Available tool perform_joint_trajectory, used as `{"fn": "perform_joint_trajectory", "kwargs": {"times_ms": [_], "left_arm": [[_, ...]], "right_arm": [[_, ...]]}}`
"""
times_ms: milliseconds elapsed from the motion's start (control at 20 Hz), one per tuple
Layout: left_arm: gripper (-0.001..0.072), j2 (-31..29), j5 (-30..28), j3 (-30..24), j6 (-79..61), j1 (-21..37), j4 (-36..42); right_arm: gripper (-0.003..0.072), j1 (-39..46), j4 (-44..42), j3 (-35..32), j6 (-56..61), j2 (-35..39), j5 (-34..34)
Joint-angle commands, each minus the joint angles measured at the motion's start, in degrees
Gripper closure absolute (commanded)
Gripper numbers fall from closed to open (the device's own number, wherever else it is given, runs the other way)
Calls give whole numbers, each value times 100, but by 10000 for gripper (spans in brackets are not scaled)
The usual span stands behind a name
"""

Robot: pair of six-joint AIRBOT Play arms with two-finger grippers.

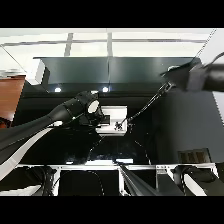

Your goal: Fold the box and place the chain.

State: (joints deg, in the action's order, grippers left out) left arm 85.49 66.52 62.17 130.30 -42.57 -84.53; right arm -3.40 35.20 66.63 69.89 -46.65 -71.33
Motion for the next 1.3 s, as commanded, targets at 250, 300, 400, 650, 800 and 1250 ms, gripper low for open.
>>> {"fn": "perform_joint_trajectory", "kwargs": {"times_ms": [250,300,400,650,800,1250], "left_arm": [[679,-2,2,7,0,4,-2],[679,-2,0,7,2,7,-4],[679,-2,0,7,0,4,-2],[679,-2,4,7,0,4,-2],[679,-2,2,7,0,4,-4],[679,-2,9,7,2,4,-2]], "right_arm": [[665,-1692,-815,-1545,-33,-739,1381],[665,-1849,-789,-1547,-39,-914,1427],[665,-2022,-752,-1552,-50,-1215,1462],[664,-2118,-472,-1554,17,-1792,1460],[664,-2118,-468,-1554,17,-1882,1447],[343,-1478,-133,-1552,15,-1784,1075]]}}
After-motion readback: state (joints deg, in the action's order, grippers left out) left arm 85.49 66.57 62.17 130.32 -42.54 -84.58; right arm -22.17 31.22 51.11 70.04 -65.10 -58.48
